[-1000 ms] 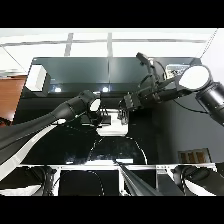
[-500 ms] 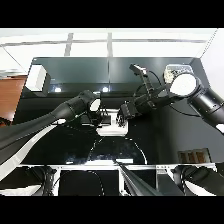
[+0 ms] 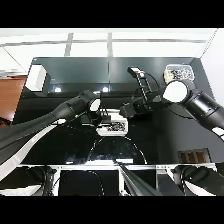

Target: Fold the box and place the chain.

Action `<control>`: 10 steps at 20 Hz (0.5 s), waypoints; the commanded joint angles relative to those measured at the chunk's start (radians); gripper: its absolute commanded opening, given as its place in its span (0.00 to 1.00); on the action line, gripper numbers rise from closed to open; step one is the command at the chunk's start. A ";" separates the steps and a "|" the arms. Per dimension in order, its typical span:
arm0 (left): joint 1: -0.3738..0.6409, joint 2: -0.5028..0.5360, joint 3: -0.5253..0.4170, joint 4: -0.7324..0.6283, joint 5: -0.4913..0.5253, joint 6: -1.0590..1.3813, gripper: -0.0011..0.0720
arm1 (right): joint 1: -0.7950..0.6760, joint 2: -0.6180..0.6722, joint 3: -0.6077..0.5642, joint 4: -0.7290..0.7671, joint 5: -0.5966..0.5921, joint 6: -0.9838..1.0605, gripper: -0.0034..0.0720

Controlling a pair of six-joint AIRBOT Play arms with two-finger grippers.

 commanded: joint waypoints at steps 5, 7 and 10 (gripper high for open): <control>0.001 -0.001 0.000 -0.003 0.009 0.000 0.05 | -0.086 0.017 -0.010 -0.306 0.058 0.066 0.46; 0.001 -0.010 0.000 -0.002 0.007 0.000 0.05 | -0.082 0.017 -0.010 -0.266 0.024 0.065 0.46; -0.001 -0.013 0.005 -0.011 -0.019 -0.001 0.17 | -0.062 0.017 -0.010 -0.250 0.006 0.064 0.46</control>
